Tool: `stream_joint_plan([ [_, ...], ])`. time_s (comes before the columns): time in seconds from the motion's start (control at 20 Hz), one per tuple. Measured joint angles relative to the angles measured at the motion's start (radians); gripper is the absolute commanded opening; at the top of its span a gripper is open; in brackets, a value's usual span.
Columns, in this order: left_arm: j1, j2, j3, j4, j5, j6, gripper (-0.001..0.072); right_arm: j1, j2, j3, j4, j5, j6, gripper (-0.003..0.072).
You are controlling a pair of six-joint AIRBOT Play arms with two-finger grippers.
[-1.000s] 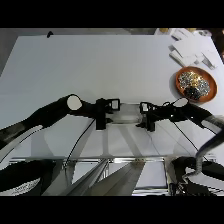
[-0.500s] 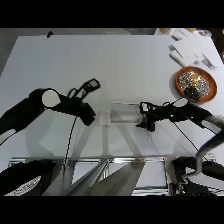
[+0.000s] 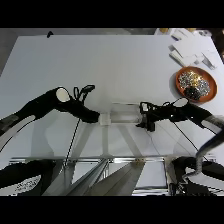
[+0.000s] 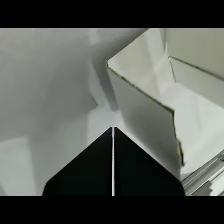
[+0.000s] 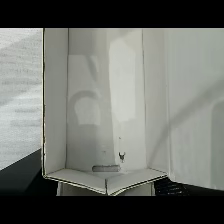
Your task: Fold the box and place the chain.
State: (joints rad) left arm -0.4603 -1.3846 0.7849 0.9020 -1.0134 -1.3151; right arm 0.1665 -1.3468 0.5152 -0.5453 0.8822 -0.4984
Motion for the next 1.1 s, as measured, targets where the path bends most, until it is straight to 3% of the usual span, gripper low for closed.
stream_joint_plan([
  [0.4,-0.022,-0.035,0.000,-0.082,0.056,-0.018,0.0019,0.000,0.000,0.000,0.000,0.000,0.000,0.0297],
  [0.5,-0.032,-0.029,0.000,-0.108,0.076,-0.017,0.0186,0.000,0.000,0.000,0.000,0.000,0.000,0.0297],
  [0.55,-0.038,-0.023,0.001,-0.120,0.082,-0.015,0.0209,0.000,0.000,0.000,0.000,0.000,0.000,0.0297],
  [1.1,-0.082,0.014,0.050,-0.153,0.104,-0.012,0.0226,0.000,0.000,0.000,0.000,0.000,0.000,0.0297],
])
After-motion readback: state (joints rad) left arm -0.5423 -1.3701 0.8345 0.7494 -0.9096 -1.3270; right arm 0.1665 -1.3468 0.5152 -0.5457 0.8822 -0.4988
